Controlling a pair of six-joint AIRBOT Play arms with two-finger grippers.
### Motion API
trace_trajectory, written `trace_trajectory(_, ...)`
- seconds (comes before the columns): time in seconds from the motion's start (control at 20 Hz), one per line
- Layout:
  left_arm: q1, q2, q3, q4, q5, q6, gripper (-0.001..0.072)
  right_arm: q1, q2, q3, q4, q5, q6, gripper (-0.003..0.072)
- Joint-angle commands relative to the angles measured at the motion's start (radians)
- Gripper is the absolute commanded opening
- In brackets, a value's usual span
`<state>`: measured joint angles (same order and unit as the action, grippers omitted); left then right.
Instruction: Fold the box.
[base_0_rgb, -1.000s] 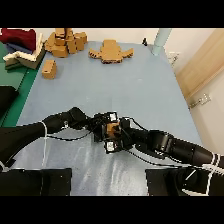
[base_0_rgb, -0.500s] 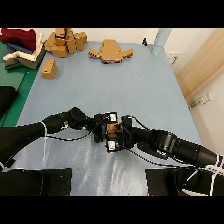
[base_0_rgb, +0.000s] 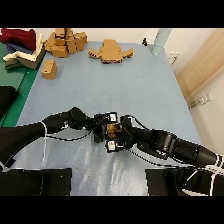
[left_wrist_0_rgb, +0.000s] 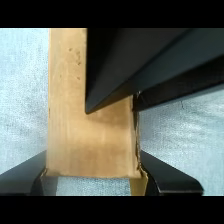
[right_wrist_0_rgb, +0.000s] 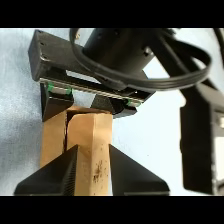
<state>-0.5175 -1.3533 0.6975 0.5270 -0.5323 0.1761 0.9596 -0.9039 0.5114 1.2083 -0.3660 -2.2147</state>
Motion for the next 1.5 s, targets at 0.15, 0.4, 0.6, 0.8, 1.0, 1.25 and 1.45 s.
trace_trajectory(0.15, 0.0, 0.0, 0.0, 0.0, 0.001, 0.0, 0.0324, 0.0, -0.014, 0.001, 0.022, -0.001, 0.001, 0.0165)
trace_trajectory(0.4, 0.0, 0.0, 0.0, 0.0, 0.002, 0.0, 0.0324, 0.0, -0.014, 0.001, 0.024, -0.001, 0.001, 0.0162)
trace_trajectory(0.6, 0.0, 0.0, 0.0, 0.0, 0.001, 0.0, 0.0324, 0.001, -0.014, 0.0, 0.057, -0.001, 0.0, 0.0162)
trace_trajectory(0.8, 0.0, 0.0, 0.0, 0.0, 0.001, 0.0, 0.0324, 0.001, -0.019, 0.0, 0.057, -0.002, 0.0, 0.0163)
trace_trajectory(1.0, 0.0, 0.0, 0.0, 0.0, 0.001, 0.0, 0.0324, 0.001, -0.032, 0.0, 0.072, -0.002, 0.0, 0.0163)
trace_trajectory(1.25, 0.0, 0.0, 0.0, 0.0, 0.002, 0.0, 0.0325, 0.001, -0.029, 0.0, 0.072, -0.002, 0.0, 0.0167)
trace_trajectory(1.45, 0.0, 0.0, 0.0, 0.0, 0.002, 0.0, 0.0325, 0.001, -0.005, 0.0, 0.072, -0.003, 0.0, 0.0171)
